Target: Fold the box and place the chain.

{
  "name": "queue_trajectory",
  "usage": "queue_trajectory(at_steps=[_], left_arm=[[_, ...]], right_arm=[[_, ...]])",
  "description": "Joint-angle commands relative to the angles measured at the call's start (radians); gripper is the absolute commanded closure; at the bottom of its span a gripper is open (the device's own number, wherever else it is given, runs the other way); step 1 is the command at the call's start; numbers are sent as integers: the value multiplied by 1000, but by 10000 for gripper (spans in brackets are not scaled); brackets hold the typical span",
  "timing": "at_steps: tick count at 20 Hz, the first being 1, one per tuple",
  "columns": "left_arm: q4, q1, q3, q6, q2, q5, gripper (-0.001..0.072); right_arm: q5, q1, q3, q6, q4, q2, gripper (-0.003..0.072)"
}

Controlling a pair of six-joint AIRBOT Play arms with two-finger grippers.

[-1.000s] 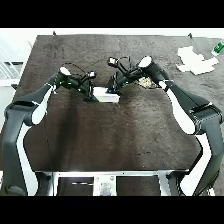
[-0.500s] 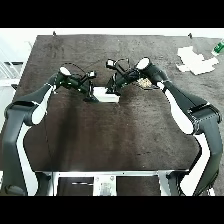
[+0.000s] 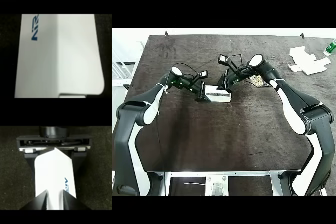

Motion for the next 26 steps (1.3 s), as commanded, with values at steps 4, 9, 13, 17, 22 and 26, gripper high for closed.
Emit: queue_trajectory(at_steps=[4, 9, 13, 17, 22, 26], left_arm=[[0, -1, 1, 1, 0, -1, 365], [0, -1, 1, 1, 0, -1, 366], [0, -1, 1, 1, 0, -1, 366], [0, -1, 1, 1, 0, -1, 365], [0, -1, 1, 1, 0, -1, 366], [0, -1, 1, 1, 0, -1, 365]], right_arm=[[11, 1, 5, 34, -47, 0, 477], [-15, 1, 5, 48, -74, 0, 527], [-23, 1, 5, 58, -83, 0, 457], [-24, 1, 5, 85, -101, -1, 452], [-22, 3, 2, 103, -101, -1, 454], [-23, 14, -21, 111, -104, -3, 456]])
